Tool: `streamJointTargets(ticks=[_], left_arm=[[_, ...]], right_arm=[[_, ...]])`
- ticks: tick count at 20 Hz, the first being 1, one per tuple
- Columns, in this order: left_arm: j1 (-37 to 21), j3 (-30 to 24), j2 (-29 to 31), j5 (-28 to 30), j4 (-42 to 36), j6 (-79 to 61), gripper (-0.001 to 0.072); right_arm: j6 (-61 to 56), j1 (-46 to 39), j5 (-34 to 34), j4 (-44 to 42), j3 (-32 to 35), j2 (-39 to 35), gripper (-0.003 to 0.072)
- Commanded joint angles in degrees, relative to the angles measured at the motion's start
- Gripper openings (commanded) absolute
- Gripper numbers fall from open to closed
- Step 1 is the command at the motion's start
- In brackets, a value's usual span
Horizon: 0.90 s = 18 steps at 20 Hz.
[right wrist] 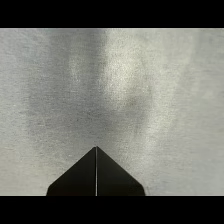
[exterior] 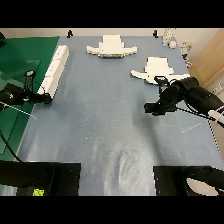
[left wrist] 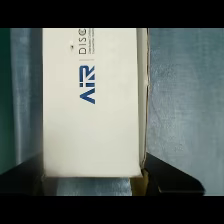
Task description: Fold the box.
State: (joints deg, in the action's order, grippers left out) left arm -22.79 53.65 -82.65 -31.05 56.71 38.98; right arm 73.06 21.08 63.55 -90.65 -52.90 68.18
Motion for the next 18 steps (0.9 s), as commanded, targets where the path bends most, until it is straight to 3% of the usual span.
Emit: streamJointTargets(ticks=[1, 5, 16, 17, 18], left_arm=[[1.03, 3.54, -4.57, 1.68, -0.13, 1.75, 0.0462], [1.03, 3.54, -5.01, 5.95, -0.13, 1.01, 0.0462], [1.03, 3.54, -5.55, 5.49, -1.18, 1.07, 0.0463], [1.05, 3.52, -5.57, 4.68, -1.11, 1.03, 0.0494], [1.05, 3.54, -5.55, 4.33, -1.14, 1.03, 0.0655]], right_arm=[[0.00, -0.02, -0.02, 0.00, -0.04, 0.02, 0.0007], [0.00, -0.02, -0.02, -0.02, -0.04, 0.02, 0.0007], [0.00, -0.02, -0.02, 0.00, -0.04, 0.02, 0.0007], [0.00, -0.02, -0.02, 0.00, -0.04, 0.02, 0.0007], [0.00, -0.02, -0.02, 0.00, -0.04, 0.02, 0.0007]])
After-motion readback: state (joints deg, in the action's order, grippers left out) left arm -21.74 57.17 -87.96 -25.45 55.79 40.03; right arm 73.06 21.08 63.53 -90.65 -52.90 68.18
